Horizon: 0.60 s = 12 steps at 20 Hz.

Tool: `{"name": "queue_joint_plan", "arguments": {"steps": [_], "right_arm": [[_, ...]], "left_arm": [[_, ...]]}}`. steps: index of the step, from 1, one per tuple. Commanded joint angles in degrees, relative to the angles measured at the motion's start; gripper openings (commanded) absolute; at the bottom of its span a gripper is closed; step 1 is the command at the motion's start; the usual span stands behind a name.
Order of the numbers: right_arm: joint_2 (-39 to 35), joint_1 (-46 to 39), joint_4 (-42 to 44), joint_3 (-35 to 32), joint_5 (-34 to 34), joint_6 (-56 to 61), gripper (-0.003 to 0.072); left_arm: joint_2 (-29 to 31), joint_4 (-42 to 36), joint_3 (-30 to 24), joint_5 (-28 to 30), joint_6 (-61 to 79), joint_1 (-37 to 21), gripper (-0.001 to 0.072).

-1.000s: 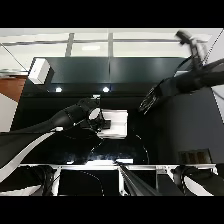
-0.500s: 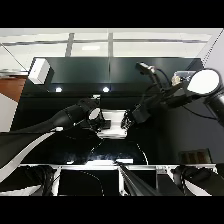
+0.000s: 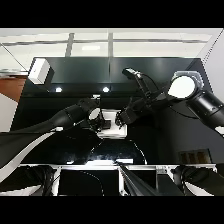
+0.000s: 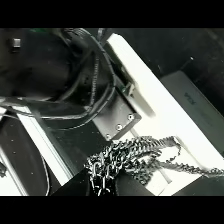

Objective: Fold the box and place the chain.

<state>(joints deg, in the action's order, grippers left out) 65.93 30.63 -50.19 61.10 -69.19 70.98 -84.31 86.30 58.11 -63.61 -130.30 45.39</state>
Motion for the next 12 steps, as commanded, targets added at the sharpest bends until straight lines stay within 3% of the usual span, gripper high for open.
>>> {"name": "queue_joint_plan", "arguments": {"steps": [1, 9, 10, 11, 12], "right_arm": [[1.05, 0.17, 0.04, -1.77, 0.68, 0.13, 0.0042], [1.07, 0.2, 0.74, -8.39, 5.44, 0.11, 0.0043], [1.07, 0.17, 1.22, -8.39, 5.86, 0.13, 0.0177], [1.05, 0.17, 1.9, -8.37, 6.01, 0.11, 0.045], [0.96, -0.04, 1.99, -8.22, 5.46, 0.0, 0.0526]], "left_arm": [[-0.02, 0.0, 0.0, -0.11, 0.0, 0.02, 0.0031], [-0.02, 0.0, 0.0, -0.09, 0.0, 0.02, 0.0031], [-0.02, 0.0, 0.0, -0.09, 0.0, 0.02, 0.0031], [-0.02, 0.0, 0.0, -0.09, 0.0, 0.02, 0.0031], [-0.02, 0.0, 0.0, -0.11, 0.0, 0.02, 0.0031]]}}
